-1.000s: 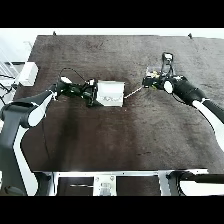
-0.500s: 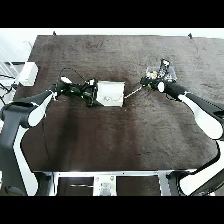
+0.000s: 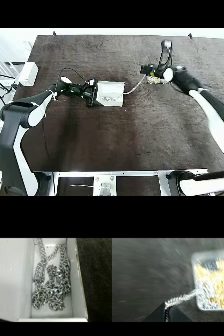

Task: Fold the box and place the chain.

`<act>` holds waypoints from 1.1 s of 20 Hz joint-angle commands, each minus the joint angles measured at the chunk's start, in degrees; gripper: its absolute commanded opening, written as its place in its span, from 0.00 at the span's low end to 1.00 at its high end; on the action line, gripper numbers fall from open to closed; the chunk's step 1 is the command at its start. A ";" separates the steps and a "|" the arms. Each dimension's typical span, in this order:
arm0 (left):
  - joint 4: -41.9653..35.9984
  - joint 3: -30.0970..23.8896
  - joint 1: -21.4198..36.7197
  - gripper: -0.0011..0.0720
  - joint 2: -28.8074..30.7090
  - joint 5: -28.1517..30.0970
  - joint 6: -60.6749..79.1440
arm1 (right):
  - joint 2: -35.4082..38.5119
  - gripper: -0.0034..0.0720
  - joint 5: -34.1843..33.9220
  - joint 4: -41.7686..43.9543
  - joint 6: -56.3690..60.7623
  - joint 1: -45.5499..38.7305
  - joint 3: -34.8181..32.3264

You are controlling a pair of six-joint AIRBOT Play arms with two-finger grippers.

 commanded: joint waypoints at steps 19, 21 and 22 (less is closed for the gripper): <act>0.02 0.00 0.04 0.50 0.00 -0.04 0.00 | 19.82 0.05 11.34 -23.80 21.18 28.81 -5.44; 0.02 0.00 0.04 0.50 0.00 -0.04 0.00 | 17.53 0.05 11.28 -23.85 22.60 29.68 -5.44; 0.02 0.00 0.04 0.50 0.00 -0.04 0.00 | 16.33 0.05 11.15 -23.89 23.47 29.92 -5.44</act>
